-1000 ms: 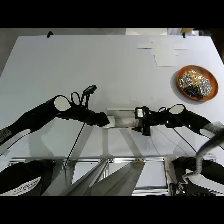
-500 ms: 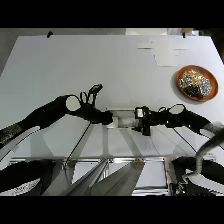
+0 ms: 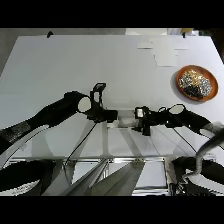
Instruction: Fold the box and place the chain.
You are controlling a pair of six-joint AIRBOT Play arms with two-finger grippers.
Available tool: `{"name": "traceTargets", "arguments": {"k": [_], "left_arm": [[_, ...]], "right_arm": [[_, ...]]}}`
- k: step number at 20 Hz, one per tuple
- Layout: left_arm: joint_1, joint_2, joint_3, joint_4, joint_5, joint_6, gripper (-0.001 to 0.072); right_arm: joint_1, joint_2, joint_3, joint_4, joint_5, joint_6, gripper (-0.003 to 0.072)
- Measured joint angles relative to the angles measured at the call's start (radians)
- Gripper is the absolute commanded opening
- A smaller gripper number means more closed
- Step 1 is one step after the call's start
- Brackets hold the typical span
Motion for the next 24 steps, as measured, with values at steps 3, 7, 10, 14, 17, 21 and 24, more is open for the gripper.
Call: {"name": "traceTargets", "arguments": {"k": [3,7,10,14,17,21,24], "left_arm": [[-0.028,-0.040,0.052,0.077,-0.062,-0.093,0.0394],[-0.058,-0.088,0.113,0.163,-0.138,-0.219,0.0391],[-0.079,-0.127,0.151,0.198,-0.168,-0.311,0.0379],[-0.104,-0.183,0.185,0.222,-0.234,-0.362,0.0311],[-0.117,-0.206,0.193,0.242,-0.263,-0.377,0.0227],[-0.124,-0.217,0.197,0.270,-0.277,-0.399,0.0120],[-0.128,-0.219,0.198,0.274,-0.267,-0.420,0.0009]], "right_arm": [[0.000,0.000,0.000,0.000,0.000,0.000,0.0403],[0.000,0.000,0.000,0.000,0.000,0.000,0.0403],[0.000,0.000,0.000,0.000,0.000,0.000,0.0403],[0.000,0.000,0.000,0.000,0.000,0.000,0.0403],[0.000,0.000,0.000,0.000,0.000,0.000,0.0403],[0.000,0.000,0.000,0.000,0.000,0.000,0.0403],[0.000,0.000,0.000,0.003,-0.001,0.001,0.0403]]}}
